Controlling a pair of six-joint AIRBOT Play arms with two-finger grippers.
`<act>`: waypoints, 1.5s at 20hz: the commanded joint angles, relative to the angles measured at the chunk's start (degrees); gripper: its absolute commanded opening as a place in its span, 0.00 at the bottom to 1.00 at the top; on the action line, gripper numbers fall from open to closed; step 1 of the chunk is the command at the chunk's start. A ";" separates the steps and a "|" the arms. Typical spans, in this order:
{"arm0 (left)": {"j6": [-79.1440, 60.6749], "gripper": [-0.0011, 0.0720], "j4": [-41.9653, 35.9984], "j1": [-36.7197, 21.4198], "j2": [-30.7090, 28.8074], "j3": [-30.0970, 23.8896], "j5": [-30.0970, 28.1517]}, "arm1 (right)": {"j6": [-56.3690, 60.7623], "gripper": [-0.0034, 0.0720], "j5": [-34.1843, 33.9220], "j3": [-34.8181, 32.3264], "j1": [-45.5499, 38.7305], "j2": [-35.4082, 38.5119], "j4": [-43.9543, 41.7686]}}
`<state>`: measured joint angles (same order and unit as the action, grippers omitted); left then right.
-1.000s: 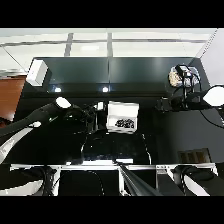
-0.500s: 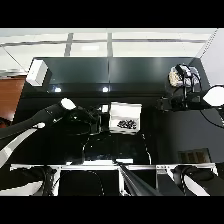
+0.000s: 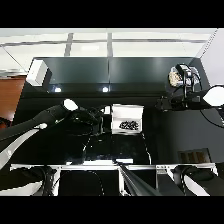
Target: Fold the box and place the chain.
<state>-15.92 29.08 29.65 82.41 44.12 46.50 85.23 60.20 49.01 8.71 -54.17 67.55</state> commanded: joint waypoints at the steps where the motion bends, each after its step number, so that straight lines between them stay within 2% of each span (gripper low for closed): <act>1: 0.63 0.99 -0.22 -0.09 0.15 0.24 -0.44 | 0.02 0.50 -0.04 0.00 0.02 -0.02 -0.02; 5: 2.56 0.99 -0.20 0.24 1.70 2.21 0.96 | 0.04 0.50 0.02 0.00 0.02 -0.02 -0.02; 12: 2.19 0.98 0.46 2.38 1.90 2.49 -0.22 | -0.50 0.50 -0.35 0.00 0.02 -0.11 0.02; 13: 2.29 0.91 0.42 2.49 1.90 2.49 -0.81 | -0.66 0.50 -1.53 -0.13 0.02 -0.39 0.02; 15: 3.10 0.55 0.22 2.56 1.90 2.49 -1.79 | -0.63 0.50 -6.21 -0.79 0.04 -1.70 -0.04; 16: 3.10 0.54 0.24 2.58 1.90 2.49 -1.79 | -0.63 0.51 -8.85 -0.98 0.04 -2.89 -0.31; 17: 3.10 0.54 0.24 2.58 1.90 2.49 -1.79 | -0.66 0.80 -11.65 -1.01 0.02 -4.63 -2.23; 18: 3.10 0.54 0.24 2.58 1.90 2.49 -1.79 | -1.97 0.99 -14.23 -1.01 0.04 -6.56 -5.18; 21: 3.13 0.54 0.22 2.58 1.90 2.49 -1.79 | -12.09 0.98 -21.00 -0.98 0.04 -13.88 -19.69; 22: 3.10 0.54 0.22 2.58 1.90 2.49 -1.79 | -20.33 0.98 -19.54 -0.98 0.04 -15.96 -26.97; 23: 3.10 0.54 0.22 2.58 1.90 2.49 -1.77 | -31.45 0.98 -15.23 -0.98 0.00 -17.46 -33.92; 24: 3.10 0.54 0.22 2.58 1.90 2.49 -1.77 | -41.88 0.98 -10.80 -0.96 -0.02 -17.79 -36.92; 27: 3.10 0.54 0.22 2.58 1.90 2.49 -1.79 | -63.91 0.98 -0.92 0.57 -0.02 -16.61 -34.47; 30: 3.10 0.54 0.22 2.58 1.90 2.49 -1.79 | -68.06 0.98 2.05 1.42 0.11 -16.61 -28.41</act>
<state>-12.73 29.28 32.18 84.27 46.54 44.66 30.57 56.53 49.69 8.73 -70.48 37.28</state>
